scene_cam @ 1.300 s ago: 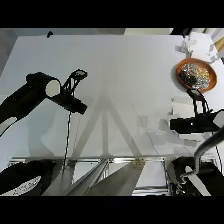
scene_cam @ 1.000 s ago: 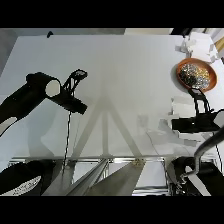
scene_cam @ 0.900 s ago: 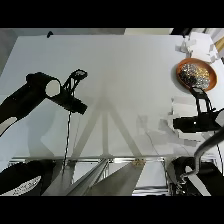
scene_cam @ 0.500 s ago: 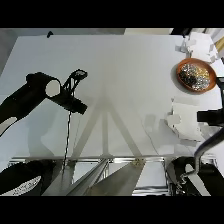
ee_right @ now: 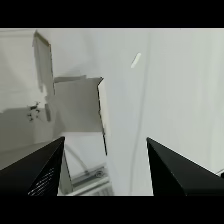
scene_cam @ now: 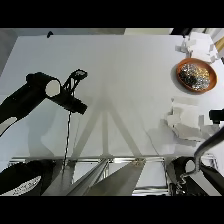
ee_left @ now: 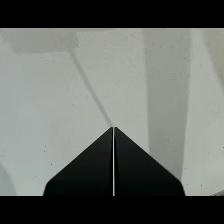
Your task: Fold the box and place the chain.
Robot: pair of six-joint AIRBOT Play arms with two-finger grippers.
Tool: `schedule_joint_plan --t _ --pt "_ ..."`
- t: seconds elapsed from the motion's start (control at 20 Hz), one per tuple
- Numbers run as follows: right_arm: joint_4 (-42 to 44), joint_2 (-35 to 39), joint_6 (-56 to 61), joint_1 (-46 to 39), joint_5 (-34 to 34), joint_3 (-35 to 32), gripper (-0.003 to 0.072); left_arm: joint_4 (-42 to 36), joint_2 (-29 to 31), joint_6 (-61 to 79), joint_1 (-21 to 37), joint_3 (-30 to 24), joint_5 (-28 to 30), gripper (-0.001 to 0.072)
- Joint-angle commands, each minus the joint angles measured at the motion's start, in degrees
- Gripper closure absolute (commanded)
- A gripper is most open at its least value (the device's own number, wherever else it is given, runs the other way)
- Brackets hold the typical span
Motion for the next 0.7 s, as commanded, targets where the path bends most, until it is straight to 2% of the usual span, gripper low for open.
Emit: schedule_joint_plan --t 0.0,0.3,0.4,0.45,0.5,0.55,0.6,0.65 --pt "-3.50 -5.77 -0.68 -2.03 -1.97 0.07 0.0166 0.00 -0.02 0.00 -0.04 0.00 0.00 0.0701" --pt "-4.83 -10.99 0.31 -2.05 -0.76 0.07 0.0298 0.02 -0.02 0.00 -0.04 0.00 0.00 0.0701" --pt "-4.76 -12.70 0.70 -2.03 0.09 0.07 0.0302 0.02 -0.02 0.00 -0.04 0.00 0.00 0.0701" --pt "-4.63 -13.57 0.70 -2.05 0.52 0.07 0.0330 0.00 -0.02 0.00 -0.04 0.00 0.00 0.0701" --pt "-4.24 -14.12 0.70 -2.03 0.68 0.07 0.0428 0.00 -0.02 0.00 -0.04 0.00 0.00 0.0701" --pt "-3.69 -14.27 0.68 -2.03 0.46 0.07 0.0575 0.00 -0.02 0.00 -0.04 0.00 0.02 0.0701" --pt "-3.19 -14.25 0.70 -2.01 0.39 0.07 0.0680 0.00 -0.02 0.00 -0.04 0.00 0.02 0.0701" --pt "-2.21 -14.19 0.63 -1.97 0.68 0.07 0.0680 0.00 -0.02 0.00 -0.04 0.00 0.00 0.0701"
